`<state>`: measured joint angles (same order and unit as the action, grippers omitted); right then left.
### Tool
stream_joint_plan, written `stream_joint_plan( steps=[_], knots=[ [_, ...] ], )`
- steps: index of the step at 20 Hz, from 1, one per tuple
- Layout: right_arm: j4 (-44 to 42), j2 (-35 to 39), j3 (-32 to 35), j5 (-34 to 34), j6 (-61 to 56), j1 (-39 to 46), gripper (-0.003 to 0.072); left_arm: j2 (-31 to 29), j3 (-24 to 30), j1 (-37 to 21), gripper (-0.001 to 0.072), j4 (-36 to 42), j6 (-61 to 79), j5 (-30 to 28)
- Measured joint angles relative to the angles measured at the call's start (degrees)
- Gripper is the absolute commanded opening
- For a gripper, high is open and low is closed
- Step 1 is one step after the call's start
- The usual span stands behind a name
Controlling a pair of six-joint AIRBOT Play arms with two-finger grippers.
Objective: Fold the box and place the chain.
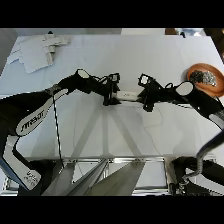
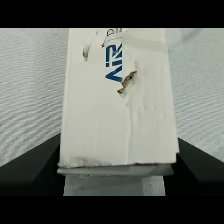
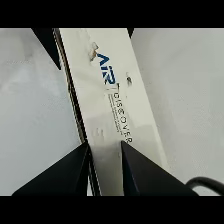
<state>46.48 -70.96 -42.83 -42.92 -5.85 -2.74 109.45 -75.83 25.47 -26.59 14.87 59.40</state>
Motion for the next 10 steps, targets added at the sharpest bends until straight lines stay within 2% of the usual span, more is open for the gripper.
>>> stream_joint_plan(
  steps=[2,10],
  knots=[
    [-0.09,0.02,0.13,-0.74,-0.11,0.02,0.03,0.0,0.0,0.0,0.0395,0.0,0.02,0.02],
    [0.02,0.66,0.22,-3.74,-2.73,0.02,0.03,0.0,0.0,0.02,0.0395,-0.13,-0.04,0.37]
  ],
)
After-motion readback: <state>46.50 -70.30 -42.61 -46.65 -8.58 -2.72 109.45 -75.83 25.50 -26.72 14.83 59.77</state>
